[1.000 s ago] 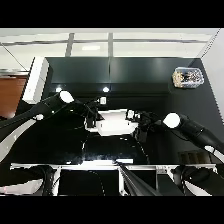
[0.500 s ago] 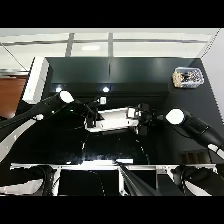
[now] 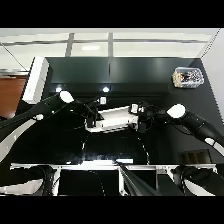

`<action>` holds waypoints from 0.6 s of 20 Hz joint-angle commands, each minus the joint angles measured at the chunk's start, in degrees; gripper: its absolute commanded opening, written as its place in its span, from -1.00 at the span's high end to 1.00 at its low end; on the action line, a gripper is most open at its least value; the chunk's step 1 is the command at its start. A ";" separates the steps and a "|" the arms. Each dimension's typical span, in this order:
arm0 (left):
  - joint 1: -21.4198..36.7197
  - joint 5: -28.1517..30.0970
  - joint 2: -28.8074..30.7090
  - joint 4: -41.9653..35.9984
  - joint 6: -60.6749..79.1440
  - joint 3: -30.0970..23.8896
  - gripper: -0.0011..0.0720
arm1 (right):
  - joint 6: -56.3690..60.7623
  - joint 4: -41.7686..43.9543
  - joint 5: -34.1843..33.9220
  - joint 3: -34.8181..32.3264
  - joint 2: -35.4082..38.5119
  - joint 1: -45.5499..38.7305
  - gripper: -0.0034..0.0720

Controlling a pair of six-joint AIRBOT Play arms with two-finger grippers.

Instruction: Fold the box and place the chain.

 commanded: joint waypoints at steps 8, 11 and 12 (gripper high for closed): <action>-1.25 -0.13 0.00 0.90 3.15 0.09 0.90 | -4.00 4.61 5.57 0.04 -0.57 -2.80 -1.00; -2.38 -0.26 0.00 0.90 3.65 0.11 0.90 | -4.00 4.59 5.90 0.00 -0.59 -2.75 -1.00; -2.58 -0.11 0.00 0.90 3.65 0.11 0.90 | -4.00 4.50 6.21 -0.02 -0.85 -2.45 -1.00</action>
